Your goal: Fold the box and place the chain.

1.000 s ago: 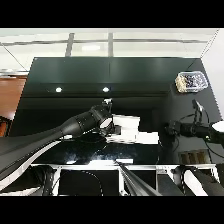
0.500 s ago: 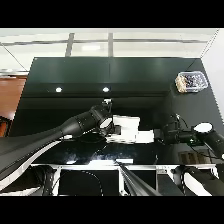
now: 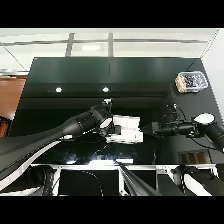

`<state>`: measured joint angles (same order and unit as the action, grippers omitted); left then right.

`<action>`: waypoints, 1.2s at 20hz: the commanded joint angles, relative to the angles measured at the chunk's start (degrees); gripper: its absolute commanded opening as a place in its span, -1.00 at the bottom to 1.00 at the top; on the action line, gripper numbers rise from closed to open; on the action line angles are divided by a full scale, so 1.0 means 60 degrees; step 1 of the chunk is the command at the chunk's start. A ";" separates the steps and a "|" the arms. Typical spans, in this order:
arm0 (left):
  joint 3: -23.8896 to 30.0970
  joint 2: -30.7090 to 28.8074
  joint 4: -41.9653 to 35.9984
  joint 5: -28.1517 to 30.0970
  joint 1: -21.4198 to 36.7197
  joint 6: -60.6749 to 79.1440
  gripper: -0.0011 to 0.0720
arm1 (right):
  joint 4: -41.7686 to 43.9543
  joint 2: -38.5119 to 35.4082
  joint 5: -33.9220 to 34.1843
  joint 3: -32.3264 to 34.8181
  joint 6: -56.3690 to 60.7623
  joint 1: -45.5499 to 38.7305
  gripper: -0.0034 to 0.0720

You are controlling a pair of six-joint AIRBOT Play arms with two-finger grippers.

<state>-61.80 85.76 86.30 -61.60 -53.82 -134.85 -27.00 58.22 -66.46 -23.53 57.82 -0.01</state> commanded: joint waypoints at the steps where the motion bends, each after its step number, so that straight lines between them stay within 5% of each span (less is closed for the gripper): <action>1: -0.0004 0.0004 0.0000 -0.0004 0.0000 0.0004 -0.90 | 0.0058 0.0007 0.0648 -0.0142 0.0641 0.1107 0.70; 5: -0.0004 0.0004 0.0000 0.0000 0.0000 0.0000 -0.90 | -0.0372 0.0007 0.1450 -0.0630 0.1239 0.2503 0.70; 13: -0.0004 0.0004 -0.0004 -0.0007 0.0000 0.0000 -0.90 | -0.3592 0.0015 0.2605 -0.1330 0.4564 0.4062 0.69; 24: -0.0004 0.0004 0.0000 0.0011 0.0000 0.0000 -0.90 | -0.7807 0.0761 0.2616 -0.2524 0.9082 0.6207 0.53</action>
<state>-61.80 85.78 86.30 -61.65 -53.82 -134.87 -66.41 60.73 -49.78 -36.73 103.68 34.20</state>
